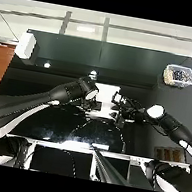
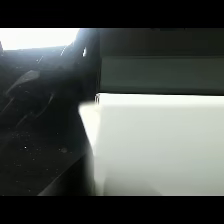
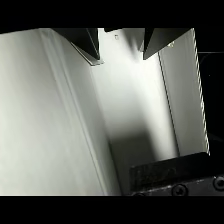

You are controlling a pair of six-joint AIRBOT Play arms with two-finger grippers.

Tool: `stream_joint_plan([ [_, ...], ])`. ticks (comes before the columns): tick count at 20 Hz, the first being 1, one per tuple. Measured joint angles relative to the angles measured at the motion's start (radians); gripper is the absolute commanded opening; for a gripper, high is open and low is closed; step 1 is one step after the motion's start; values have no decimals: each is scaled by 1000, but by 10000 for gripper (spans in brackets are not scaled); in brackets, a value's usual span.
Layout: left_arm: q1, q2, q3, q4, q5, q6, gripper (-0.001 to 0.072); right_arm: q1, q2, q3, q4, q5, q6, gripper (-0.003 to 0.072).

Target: Fold the box and place the chain.

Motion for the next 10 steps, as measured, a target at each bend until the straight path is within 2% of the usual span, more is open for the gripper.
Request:
stream_joint_plan([
  [1, 0, 0, 0, 0, 0, -2, 30, 0, 0, 0, 0, -5, 0, 246],
  [2, 0, 0, 0, 0, 0, -2, 30, 0, 0, 0, 0, -10, 0, 279],
  [3, 0, 0, 0, 0, 0, -2, 31, 0, 0, 0, 0, -11, 1, 391],
  [4, 0, 0, 0, 0, 0, -2, 30, 0, 0, 0, 0, -11, 1, 384],
  [5, 0, 0, 0, 0, 0, -2, 30, 0, 0, 0, 0, -14, 5, 199],
  [6, 0, 0, 0, 0, -1, -2, 30, 0, 0, 0, -1, -20, 5, 121],
  [10, 0, 0, 0, 0, 0, 0, 30, -5, 16, 1, -12, -19, 54, 102],
])
